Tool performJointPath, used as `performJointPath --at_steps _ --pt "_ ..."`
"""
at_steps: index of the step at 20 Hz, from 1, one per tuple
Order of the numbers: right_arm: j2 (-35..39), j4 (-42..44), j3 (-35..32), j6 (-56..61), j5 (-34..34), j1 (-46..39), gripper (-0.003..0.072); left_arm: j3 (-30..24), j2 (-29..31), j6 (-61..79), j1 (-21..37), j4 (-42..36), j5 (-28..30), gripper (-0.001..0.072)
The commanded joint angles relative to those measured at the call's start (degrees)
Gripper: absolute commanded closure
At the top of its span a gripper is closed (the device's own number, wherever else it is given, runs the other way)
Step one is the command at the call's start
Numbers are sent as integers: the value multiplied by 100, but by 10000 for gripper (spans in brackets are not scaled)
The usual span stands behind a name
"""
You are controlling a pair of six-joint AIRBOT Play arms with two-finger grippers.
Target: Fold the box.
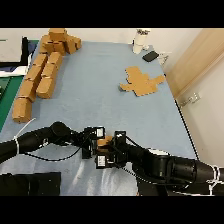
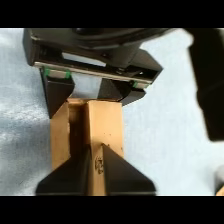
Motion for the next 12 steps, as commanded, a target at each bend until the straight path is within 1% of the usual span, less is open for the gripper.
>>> performJointPath --at_steps 1,4,5,8,10,12 --pt "66 153 4 -2 15 7 353 2 2 2 0 2 2 318" --pt "234 155 4 -2 4 7 362 2 2 4 2 2 4 318" --pt "247 170 4 -2 -2 7 400 4 2 2 2 2 4 318" --pt "240 446 -2 -2 2 7 401 2 2 2 2 2 4 318" --pt "190 643 -35 -2 -9 7 485 4 2 4 0 0 4 318" --pt "42 715 -68 0 -4 7 486 2 2 2 2 0 4 318"
